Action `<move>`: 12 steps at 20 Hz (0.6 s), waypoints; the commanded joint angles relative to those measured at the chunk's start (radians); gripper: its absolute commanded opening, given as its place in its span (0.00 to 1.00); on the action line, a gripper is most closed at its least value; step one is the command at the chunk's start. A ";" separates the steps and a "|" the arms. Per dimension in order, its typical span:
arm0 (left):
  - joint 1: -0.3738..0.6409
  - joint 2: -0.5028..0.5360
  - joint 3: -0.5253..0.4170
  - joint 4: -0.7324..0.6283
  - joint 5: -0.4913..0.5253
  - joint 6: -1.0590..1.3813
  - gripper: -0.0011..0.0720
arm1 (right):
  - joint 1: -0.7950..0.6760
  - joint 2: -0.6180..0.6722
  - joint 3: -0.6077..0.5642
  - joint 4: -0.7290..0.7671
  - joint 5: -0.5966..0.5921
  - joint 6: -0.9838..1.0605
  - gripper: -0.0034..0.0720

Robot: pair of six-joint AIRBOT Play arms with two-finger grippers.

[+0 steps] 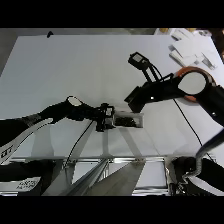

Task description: Fold the box and place the chain.

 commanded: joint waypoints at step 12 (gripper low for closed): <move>0.000 0.000 0.000 0.000 0.000 0.000 0.11 | 0.155 -0.071 -0.119 -0.130 0.009 -0.167 0.32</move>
